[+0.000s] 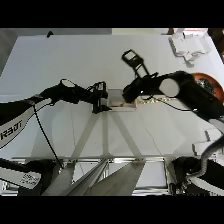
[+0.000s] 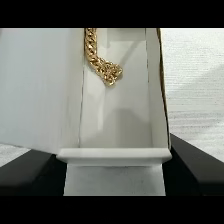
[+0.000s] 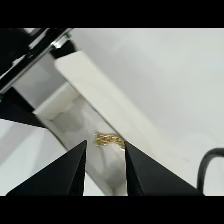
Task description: Fold the box and place the chain.
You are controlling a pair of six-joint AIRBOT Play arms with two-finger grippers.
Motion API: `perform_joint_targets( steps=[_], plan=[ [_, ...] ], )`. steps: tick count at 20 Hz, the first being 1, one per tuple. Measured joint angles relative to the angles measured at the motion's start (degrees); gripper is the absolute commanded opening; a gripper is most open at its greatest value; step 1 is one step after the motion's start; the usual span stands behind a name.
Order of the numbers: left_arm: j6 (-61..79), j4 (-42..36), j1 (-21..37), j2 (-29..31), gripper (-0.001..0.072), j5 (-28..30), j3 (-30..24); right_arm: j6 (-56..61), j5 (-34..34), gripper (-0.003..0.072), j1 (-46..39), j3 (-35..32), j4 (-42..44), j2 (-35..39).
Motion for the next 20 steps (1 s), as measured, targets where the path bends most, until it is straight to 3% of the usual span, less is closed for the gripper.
perform_joint_targets(
  steps=[2,4,5,9,11,14,20],
  plan=[
    [0.0,0.0,0.0,0.0,0.0355,0.0,0.0,-0.7,1.9,0.0279,-5.1,0.0,-0.9,3.8],
    [0.0,0.0,0.0,0.0,0.0355,0.0,0.0,-1.2,4.5,0.0427,-11.5,0.0,-2.0,6.6],
    [0.0,0.0,0.0,0.0,0.0355,0.0,0.0,-1.3,6.1,0.0455,-15.3,0.0,-2.5,7.4],
    [0.0,0.0,0.0,0.0,0.0355,0.0,0.0,0.0,11.8,0.0482,-30.9,0.0,-3.9,7.9],
    [0.0,0.0,0.0,0.0,0.0355,0.0,0.0,1.5,12.9,0.0484,-38.2,0.0,-4.2,6.9],
    [0.0,0.0,0.0,0.0,0.0355,0.0,0.0,3.1,13.6,0.0546,-46.1,0.0,-4.5,3.8],
    [0.0,0.0,0.0,0.0,0.0355,0.0,0.0,8.0,11.3,0.0592,-52.6,0.0,-6.5,-6.0]
  ],
)
